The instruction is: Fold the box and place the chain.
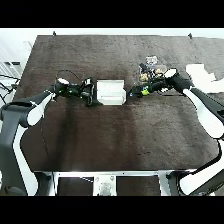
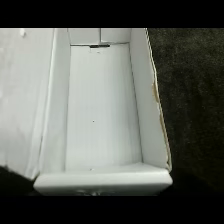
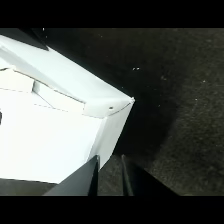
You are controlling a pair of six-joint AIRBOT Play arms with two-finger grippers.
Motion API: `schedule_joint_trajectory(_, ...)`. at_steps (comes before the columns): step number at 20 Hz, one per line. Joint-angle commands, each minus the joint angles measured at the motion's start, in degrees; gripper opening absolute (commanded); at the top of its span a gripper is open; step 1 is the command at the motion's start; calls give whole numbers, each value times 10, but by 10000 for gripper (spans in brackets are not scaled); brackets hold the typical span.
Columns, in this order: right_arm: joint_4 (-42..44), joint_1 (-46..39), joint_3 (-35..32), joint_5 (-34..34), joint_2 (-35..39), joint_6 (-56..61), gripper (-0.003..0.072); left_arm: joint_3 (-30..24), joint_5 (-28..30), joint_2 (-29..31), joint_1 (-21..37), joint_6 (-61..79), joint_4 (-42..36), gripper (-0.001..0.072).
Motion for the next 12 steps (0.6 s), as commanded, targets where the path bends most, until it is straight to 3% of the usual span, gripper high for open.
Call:
schedule_joint_trajectory(1, -5, 7, 4, 5, 4, 6, 219, 0, 0, 0, 0, 0, 0, 297)
schedule_joint_trajectory(2, -3, 11, 4, 5, 4, 7, 295, 0, 0, 0, 0, 0, 0, 298)
schedule_joint_trajectory(3, -1, 14, 4, 5, 4, 16, 314, 0, 0, 0, 0, 0, 0, 297)
schedule_joint_trajectory(7, 2, 17, 4, 5, 5, 35, 315, 0, 0, 0, 0, 0, 0, 297)
schedule_joint_trajectory(9, 2, 23, 4, 5, 5, 55, 380, 0, 0, 0, 0, 0, 0, 297)
schedule_joint_trajectory(12, 3, 35, 5, -11, 5, 69, 382, 0, 0, 0, 0, 0, 0, 298)
